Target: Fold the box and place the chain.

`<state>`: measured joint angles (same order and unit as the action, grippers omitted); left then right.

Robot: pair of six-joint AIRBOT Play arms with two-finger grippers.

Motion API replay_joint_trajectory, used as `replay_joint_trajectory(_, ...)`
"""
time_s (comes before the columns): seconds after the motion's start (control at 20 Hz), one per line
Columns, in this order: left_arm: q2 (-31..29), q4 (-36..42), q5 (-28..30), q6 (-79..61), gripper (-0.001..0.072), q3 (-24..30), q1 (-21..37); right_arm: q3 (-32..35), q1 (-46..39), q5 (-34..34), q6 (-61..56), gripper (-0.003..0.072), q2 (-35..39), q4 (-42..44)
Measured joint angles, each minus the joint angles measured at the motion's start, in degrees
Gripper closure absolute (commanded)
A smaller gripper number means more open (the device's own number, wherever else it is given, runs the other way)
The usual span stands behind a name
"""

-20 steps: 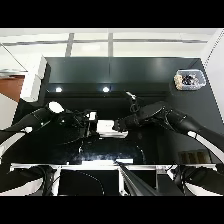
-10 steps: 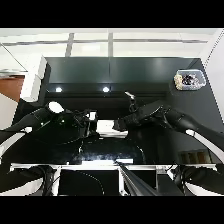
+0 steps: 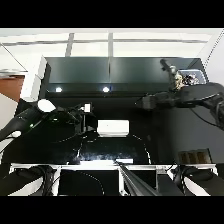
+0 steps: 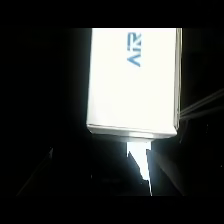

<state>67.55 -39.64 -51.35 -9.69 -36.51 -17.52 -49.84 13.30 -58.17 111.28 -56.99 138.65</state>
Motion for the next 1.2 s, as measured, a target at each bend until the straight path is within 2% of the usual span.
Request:
replay_joint_trajectory(0.1,-1.8,0.2,-0.7,3.1,-0.0004,-0.4,-0.3,-0.1,-1.7,-1.2,0.0,0.0668,0.9,-0.7)
replay_joint_trajectory(0.25,-2.4,1.0,-0.2,5.9,-0.0003,-1.6,-4.2,-0.1,-2.9,-1.0,-0.1,0.0668,1.5,-1.8)
replay_joint_trajectory(0.5,0.3,1.9,7.7,8.2,0.0001,-4.9,-13.3,-0.2,-3.5,-1.0,0.0,0.0668,1.8,-3.5)
replay_joint_trajectory(0.6,2.4,2.2,8.7,10.1,0.0001,-6.5,-15.5,-0.2,-3.6,-1.0,-0.3,0.0668,1.9,-4.6)
replay_joint_trajectory(0.85,6.5,2.5,6.9,12.9,0.0001,-9.0,-17.4,-0.2,-3.6,-1.2,-1.0,0.0668,1.9,-6.4)
replay_joint_trajectory(1.2,7.7,1.6,4.6,13.6,0.0001,-9.6,-17.8,-0.2,-3.6,-1.2,-1.2,0.0668,1.9,-6.9)
